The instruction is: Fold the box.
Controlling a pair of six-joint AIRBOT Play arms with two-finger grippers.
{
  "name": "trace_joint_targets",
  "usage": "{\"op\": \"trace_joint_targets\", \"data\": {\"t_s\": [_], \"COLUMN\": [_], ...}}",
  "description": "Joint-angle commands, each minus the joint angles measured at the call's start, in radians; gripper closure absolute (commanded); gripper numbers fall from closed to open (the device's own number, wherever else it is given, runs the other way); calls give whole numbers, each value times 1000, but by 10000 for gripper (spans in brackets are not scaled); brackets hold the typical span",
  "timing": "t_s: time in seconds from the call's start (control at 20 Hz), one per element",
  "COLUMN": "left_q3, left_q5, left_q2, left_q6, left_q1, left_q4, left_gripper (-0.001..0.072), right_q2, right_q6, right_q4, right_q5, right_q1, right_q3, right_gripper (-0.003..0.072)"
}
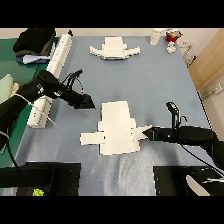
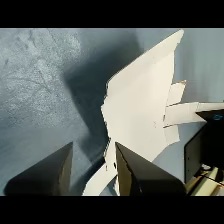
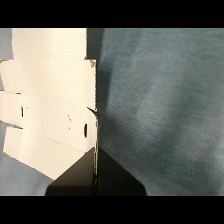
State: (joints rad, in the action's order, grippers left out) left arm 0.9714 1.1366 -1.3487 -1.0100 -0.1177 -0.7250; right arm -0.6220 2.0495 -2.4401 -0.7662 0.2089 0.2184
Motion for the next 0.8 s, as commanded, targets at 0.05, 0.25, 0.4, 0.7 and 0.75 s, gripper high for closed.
{"op": "trace_joint_targets", "data": {"t_s": [0.05, 0.25, 0.4, 0.7, 0.75], "left_q3": [-16, 32, 79, 118, 124], "left_q5": [51, 88, 134, 235, 232], "left_q2": [-147, -300, -360, -364, -364], "left_q6": [159, 224, 249, 350, 365], "left_q1": [2, -49, -71, -87, -89], "left_q4": [190, 284, 286, 272, 272], "left_gripper": [307, 308, 308, 309, 309], "right_q2": [5, 5, 5, 5, 5], "right_q6": [1, 1, 0, 0, 0], "right_q4": [2, 2, 3, 6, 6], "right_q5": [24, 23, 20, 20, 20], "right_q1": [24, 24, 24, 24, 24], "right_q3": [-1, -1, -1, -1, -1], "right_gripper": [680, 680, 681, 680, 680]}}
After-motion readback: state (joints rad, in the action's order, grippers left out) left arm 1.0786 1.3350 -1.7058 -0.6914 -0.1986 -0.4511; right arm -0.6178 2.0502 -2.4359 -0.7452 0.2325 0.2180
